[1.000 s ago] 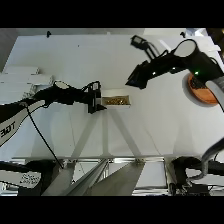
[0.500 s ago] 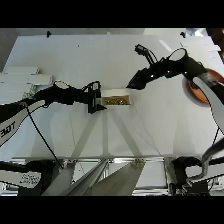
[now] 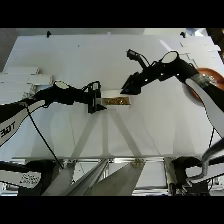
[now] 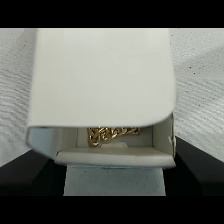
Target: Fold the box and place the chain.
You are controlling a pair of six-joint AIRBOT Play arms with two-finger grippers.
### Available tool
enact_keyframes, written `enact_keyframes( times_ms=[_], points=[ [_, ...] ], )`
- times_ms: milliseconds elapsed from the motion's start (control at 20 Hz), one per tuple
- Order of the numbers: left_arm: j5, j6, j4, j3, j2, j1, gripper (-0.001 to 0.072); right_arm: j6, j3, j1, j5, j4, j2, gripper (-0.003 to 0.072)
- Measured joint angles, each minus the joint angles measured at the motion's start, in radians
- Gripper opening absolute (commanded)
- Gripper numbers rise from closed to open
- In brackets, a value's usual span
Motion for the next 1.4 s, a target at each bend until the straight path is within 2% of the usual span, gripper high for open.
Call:
enact_keyframes(
  times_ms=[50,150,350,600,650,1100,1150,1300,1350,1400],
  points=[
    [0.000,0.000,0.000,0.000,0.000,0.000,0.0260,-0.014,0.000,0.011,-0.001,-0.008,0.000,0.0371],
    [0.000,0.000,0.000,0.000,0.000,0.000,0.0260,-0.039,0.000,0.031,-0.018,-0.026,0.000,0.0281],
    [0.000,0.000,0.000,0.000,0.000,0.000,0.0260,-0.058,0.000,0.065,-0.047,-0.056,0.000,0.0188],
    [0.000,0.000,0.000,0.000,0.000,0.000,0.0260,-0.053,0.000,0.101,-0.070,-0.100,0.019,0.0182],
    [0.000,0.000,0.000,0.000,0.000,0.000,0.0260,-0.039,0.000,0.107,-0.082,-0.122,0.023,0.0150],
    [0.000,-0.003,-0.002,0.000,0.000,0.000,0.0260,0.069,0.001,0.144,-0.121,-0.283,0.032,0.0150],
    [0.000,-0.003,-0.002,0.000,0.000,0.000,0.0260,0.074,0.001,0.148,-0.123,-0.290,0.032,0.0173],
    [0.001,-0.002,-0.002,0.000,0.000,0.000,0.0260,0.084,0.001,0.164,-0.124,-0.309,0.032,0.0179],
    [0.001,-0.001,-0.002,0.000,0.000,0.000,0.0260,0.085,0.000,0.169,-0.124,-0.314,0.032,0.0224],
    [0.001,0.000,-0.002,0.000,0.000,0.000,0.0260,0.090,0.000,0.174,-0.122,-0.315,0.032,0.0235]
  ],
)
